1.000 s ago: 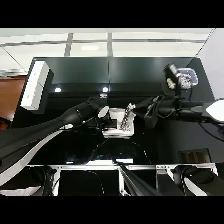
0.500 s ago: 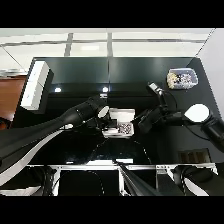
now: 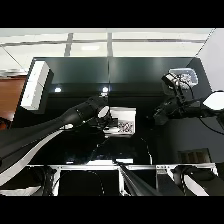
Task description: Fold the box and place the chain.
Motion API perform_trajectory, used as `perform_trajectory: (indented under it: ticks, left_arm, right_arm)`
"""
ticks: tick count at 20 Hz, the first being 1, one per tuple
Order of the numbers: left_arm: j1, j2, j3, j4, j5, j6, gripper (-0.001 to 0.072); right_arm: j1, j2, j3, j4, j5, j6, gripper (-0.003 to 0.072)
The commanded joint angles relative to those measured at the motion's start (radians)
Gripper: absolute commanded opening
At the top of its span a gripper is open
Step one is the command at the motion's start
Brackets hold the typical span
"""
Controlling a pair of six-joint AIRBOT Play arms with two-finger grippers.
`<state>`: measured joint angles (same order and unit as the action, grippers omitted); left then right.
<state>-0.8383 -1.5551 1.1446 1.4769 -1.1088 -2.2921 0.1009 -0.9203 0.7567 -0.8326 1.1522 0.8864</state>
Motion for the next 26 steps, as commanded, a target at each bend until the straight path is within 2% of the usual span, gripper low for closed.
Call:
perform_trajectory:
  ticks: [1,2,3,4,6,8,11,13,14,15,16,17,19,20,21,22,24,26]
  left_arm:
    - [0.001,0.000,0.006,-0.016,0.010,0.000,0.0107]
    - [0.000,0.002,0.014,-0.021,0.006,0.003,0.0357]
    - [-0.003,0.005,0.027,-0.021,0.006,0.020,0.0558]
    - [-0.005,0.016,0.050,-0.028,0.004,0.057,0.0583]
    - [-0.020,0.084,0.071,0.009,0.008,0.135,0.0583]
    - [-0.025,0.187,0.044,0.089,-0.005,0.209,0.0582]
    - [0.034,0.350,-0.065,0.082,0.044,0.376,0.0582]
    - [0.133,0.446,-0.180,0.070,0.060,0.418,0.0582]
    - [0.201,0.489,-0.246,0.029,0.100,0.464,0.0582]
    - [0.289,0.528,-0.321,-0.070,0.160,0.550,0.0582]
    - [0.383,0.544,-0.387,-0.230,0.198,0.665,0.0582]
    - [0.484,0.538,-0.459,-0.464,0.219,0.833,0.0582]
    - [0.628,0.491,-0.573,-0.879,0.214,1.263,0.0583]
    - [0.662,0.457,-0.608,-1.003,0.206,1.472,0.0582]
    - [0.674,0.420,-0.630,-1.075,0.210,1.660,0.0586]
    - [0.670,0.384,-0.633,-1.094,0.201,1.828,0.0720]
    - [0.639,0.322,-0.620,-1.096,0.141,2.089,0.0716]
    - [0.576,0.289,-0.594,-1.091,0.124,2.230,0.0717]
  right_arm:
    - [-0.018,-0.001,0.005,-0.007,0.027,-0.002,0.0280]
    - [-0.018,-0.001,0.005,-0.007,0.027,-0.004,0.0280]
    - [-0.018,-0.001,0.005,-0.007,0.027,-0.004,0.0280]
    - [-0.018,-0.001,0.005,-0.007,0.031,-0.004,0.0281]
    - [-0.018,-0.001,0.005,-0.007,0.042,-0.004,0.0281]
    - [-0.018,-0.001,0.005,-0.008,0.049,-0.004,0.0280]
    - [-0.018,-0.001,0.005,-0.007,0.048,-0.004,0.0281]
    - [-0.018,-0.001,0.005,-0.008,0.048,-0.003,0.0281]
    - [-0.018,-0.001,0.005,-0.008,0.047,-0.003,0.0280]
    - [-0.018,-0.001,0.005,-0.008,0.042,-0.003,0.0281]
    - [-0.018,-0.001,0.005,-0.007,0.039,-0.001,0.0281]
    - [-0.018,-0.001,0.005,-0.007,0.035,0.010,0.0281]
    - [-0.018,-0.001,0.005,-0.007,0.019,0.053,0.0281]
    - [-0.018,-0.001,0.005,-0.006,0.010,0.066,0.0281]
    - [-0.018,-0.001,0.005,-0.007,0.005,0.072,0.0281]
    - [-0.018,-0.001,0.005,-0.007,0.003,0.080,0.0281]
    - [-0.018,-0.001,0.004,-0.007,0.003,0.097,0.0281]
    - [-0.018,-0.001,0.005,-0.007,0.003,0.106,0.0281]
